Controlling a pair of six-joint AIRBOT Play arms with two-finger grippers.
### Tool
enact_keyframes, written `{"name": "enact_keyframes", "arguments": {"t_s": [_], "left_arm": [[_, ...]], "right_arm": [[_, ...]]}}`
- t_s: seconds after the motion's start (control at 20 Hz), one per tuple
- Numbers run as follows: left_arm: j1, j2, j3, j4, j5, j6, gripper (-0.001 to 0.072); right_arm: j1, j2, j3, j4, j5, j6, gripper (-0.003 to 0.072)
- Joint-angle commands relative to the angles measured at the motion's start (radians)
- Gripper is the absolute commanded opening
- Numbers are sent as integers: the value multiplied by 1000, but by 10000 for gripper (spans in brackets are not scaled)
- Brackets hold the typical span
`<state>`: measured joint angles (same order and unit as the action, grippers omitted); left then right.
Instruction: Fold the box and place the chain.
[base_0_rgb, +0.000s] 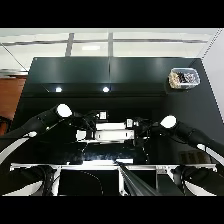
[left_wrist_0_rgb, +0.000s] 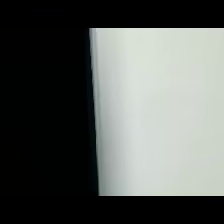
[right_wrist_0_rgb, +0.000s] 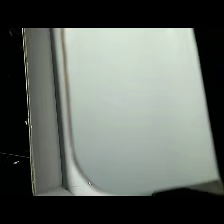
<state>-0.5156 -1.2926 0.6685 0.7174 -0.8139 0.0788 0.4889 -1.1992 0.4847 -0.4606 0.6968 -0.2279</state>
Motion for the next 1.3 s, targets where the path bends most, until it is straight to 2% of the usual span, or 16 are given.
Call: {"name": "enact_keyframes", "arguments": {"t_s": [0.0, 0.6, 0.7, 1.05, 1.1, 1.15, 1.2, 1.25], "left_arm": [[0, 0, 0, 0, 1, 0, 32], [0, 0, 0, 3, 10, 0, 32], [0, 0, 0, 3, 10, 0, 32], [0, 0, 0, 3, 9, 0, 37], [0, 0, 1, 3, 9, 0, 157], [0, 1, 1, 3, 8, 0, 347], [0, 2, 1, 3, 7, -3, 440], [0, 4, 1, 3, 2, -9, 446]], "right_arm": [[0, -5, 1, -9, -30, 28, 704], [33, -11, 3, -58, -56, 60, 700], [36, -11, 3, -70, -54, 64, 589], [37, -11, 3, -74, -54, 67, 588], [37, -11, 3, -74, -54, 67, 587], [37, -11, 3, -74, -54, 67, 587], [37, -11, 3, -74, -54, 67, 587], [37, -11, 3, -74, -54, 67, 586]]}}
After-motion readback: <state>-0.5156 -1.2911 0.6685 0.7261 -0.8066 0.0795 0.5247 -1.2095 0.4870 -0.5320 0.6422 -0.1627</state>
